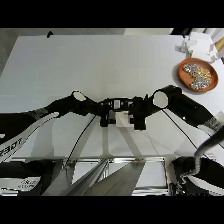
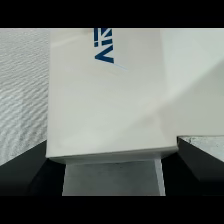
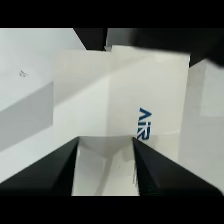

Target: Fold the box and place the chain.

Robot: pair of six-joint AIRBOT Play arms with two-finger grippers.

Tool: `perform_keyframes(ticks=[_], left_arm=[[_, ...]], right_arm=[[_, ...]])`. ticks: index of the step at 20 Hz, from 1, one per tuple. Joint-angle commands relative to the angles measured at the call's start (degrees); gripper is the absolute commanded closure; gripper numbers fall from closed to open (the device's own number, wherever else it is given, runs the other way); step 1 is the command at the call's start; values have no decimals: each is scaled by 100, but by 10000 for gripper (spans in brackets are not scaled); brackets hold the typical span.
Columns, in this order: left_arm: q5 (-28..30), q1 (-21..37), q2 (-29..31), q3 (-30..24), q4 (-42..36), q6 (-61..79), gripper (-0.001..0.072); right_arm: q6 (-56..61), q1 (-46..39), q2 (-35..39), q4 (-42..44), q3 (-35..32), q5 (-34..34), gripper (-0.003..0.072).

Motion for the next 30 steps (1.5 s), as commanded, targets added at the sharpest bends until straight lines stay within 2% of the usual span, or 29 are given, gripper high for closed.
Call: perform_keyframes(ticks=[1,7,9,12,14,18,30], left_arm=[[15,-2,0,2,-2,-7,638],[15,-2,0,0,-2,-7,638],[17,-2,0,2,-2,-7,638],[17,-2,0,2,-2,-7,638],[17,-2,0,2,-2,-7,638],[17,-2,0,2,-2,-7,638],[15,-2,0,2,-2,-7,638]], right_arm=[[317,33,11,-313,-173,-144,239],[315,44,201,-348,-223,-514,245],[313,46,422,-345,-356,-769,245],[306,131,577,-348,-636,-785,250],[295,284,640,-348,-800,-946,286],[297,365,800,-367,-841,-1191,286],[313,365,970,-365,-960,-907,270]])
